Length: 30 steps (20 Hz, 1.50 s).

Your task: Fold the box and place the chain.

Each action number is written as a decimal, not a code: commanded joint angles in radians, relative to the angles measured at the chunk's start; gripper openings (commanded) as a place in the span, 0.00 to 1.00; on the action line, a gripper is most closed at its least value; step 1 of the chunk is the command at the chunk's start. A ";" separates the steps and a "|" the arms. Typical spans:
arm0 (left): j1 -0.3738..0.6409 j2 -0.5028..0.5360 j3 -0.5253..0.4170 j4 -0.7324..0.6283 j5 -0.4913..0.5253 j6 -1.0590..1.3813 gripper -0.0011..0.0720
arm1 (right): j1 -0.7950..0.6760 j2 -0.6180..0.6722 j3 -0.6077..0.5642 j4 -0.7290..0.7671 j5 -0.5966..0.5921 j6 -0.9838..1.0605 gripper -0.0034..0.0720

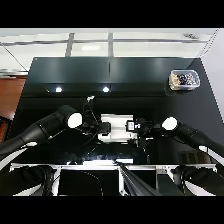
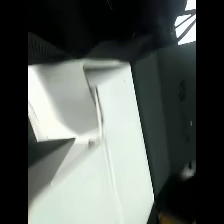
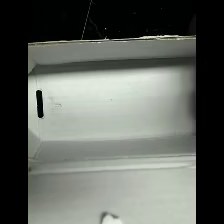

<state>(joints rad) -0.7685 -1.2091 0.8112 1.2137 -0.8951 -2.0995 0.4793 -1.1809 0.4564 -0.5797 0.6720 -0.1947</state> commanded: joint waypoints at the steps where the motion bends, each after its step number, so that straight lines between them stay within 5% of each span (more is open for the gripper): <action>1: -0.021 -0.014 0.026 0.006 0.002 -0.021 0.57 | 0.001 0.000 0.000 0.000 0.000 0.000 0.60; 4: -0.024 -0.014 0.026 0.013 -0.020 -0.022 0.50 | 0.001 0.000 0.000 0.000 0.000 0.000 0.60; 17: -0.104 -0.143 0.096 0.210 -0.089 -0.161 0.50 | 0.001 0.000 0.000 0.000 0.000 0.000 0.60; 30: -0.104 -0.208 0.156 0.240 -0.139 -0.262 0.49 | 0.001 0.000 0.000 0.000 0.000 0.000 0.60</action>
